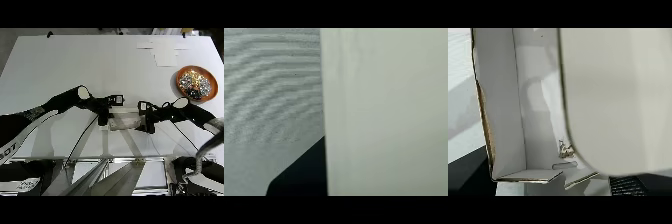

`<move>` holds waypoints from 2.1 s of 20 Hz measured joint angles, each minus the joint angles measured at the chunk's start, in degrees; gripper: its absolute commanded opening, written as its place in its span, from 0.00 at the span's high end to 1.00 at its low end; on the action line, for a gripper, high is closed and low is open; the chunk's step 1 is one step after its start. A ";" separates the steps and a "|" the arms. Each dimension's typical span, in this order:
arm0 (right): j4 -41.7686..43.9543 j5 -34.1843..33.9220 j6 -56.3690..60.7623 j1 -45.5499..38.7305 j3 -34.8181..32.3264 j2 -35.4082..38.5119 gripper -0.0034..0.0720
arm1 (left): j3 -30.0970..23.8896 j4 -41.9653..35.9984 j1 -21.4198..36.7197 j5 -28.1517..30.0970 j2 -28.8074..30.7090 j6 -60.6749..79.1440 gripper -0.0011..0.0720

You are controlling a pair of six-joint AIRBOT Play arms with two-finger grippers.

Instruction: Fold the box and place the chain.

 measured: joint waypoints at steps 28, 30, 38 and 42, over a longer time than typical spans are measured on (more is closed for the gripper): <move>-1.29 -2.43 -0.26 2.19 0.09 -3.85 0.43 | 0.00 0.00 0.00 0.33 0.00 -0.04 0.97; -1.29 -1.99 -0.22 2.21 0.09 -3.85 0.43 | 0.00 0.00 0.00 0.35 0.00 -0.04 0.97; -1.25 -0.94 -0.04 2.21 0.09 -3.89 0.43 | 0.00 -0.02 0.00 0.37 0.00 -0.04 0.97; -1.22 -0.70 -0.02 2.21 0.09 -3.89 0.43 | 0.00 -0.02 0.00 0.37 0.00 -0.04 0.97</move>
